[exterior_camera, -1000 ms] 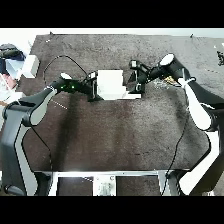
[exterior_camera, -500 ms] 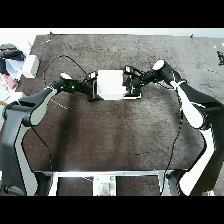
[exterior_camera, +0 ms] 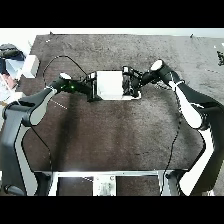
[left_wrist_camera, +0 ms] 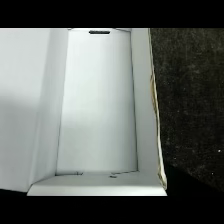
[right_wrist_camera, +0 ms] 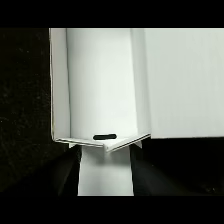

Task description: Fold the box and place the chain.

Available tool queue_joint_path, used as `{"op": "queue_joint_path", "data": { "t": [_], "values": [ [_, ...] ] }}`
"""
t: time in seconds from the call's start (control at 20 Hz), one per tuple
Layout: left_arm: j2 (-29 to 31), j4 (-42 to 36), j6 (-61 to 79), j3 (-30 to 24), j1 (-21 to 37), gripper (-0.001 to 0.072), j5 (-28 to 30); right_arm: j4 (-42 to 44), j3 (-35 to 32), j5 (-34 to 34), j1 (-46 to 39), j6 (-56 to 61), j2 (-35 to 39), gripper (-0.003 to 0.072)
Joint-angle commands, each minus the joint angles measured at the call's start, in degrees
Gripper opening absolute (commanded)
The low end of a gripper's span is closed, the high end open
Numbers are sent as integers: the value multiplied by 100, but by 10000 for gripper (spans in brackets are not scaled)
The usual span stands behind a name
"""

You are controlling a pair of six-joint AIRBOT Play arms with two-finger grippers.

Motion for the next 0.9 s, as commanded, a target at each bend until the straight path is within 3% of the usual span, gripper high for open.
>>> {"op": "queue_joint_path", "data": {
  "t": [0.0, 0.15, 0.2, 0.25, 0.6, 0.65, 0.7, 0.75, 0.85],
  "values": [
    [-2, -11, -2, 0, -2, 404, -11, 26, 0, -63, 76, -15, -28, 333],
    [-2, -11, -2, 0, -2, 404, -11, 216, 0, -299, 76, -17, -42, 332],
    [0, -11, -4, 0, -2, 404, -13, 317, 0, -286, 79, -17, -52, 282],
    [0, -11, -4, 0, -2, 404, -15, 356, 0, -267, 83, -17, -66, 171],
    [-2, -13, -4, 0, -2, 404, -28, 584, 0, -256, 85, -44, -251, 174],
    [0, -13, -2, 0, -2, 404, -26, 590, 0, -256, 85, -46, -249, 175],
    [0, -13, -4, 0, -2, 404, -28, 638, 2, -256, 85, -61, -249, 241],
    [0, -13, -4, 0, -2, 404, -28, 706, 2, -256, 87, -61, -254, 369],
    [-2, -13, -4, 0, -2, 404, -28, 710, 2, -256, 98, -61, -254, 345]
  ]
}}
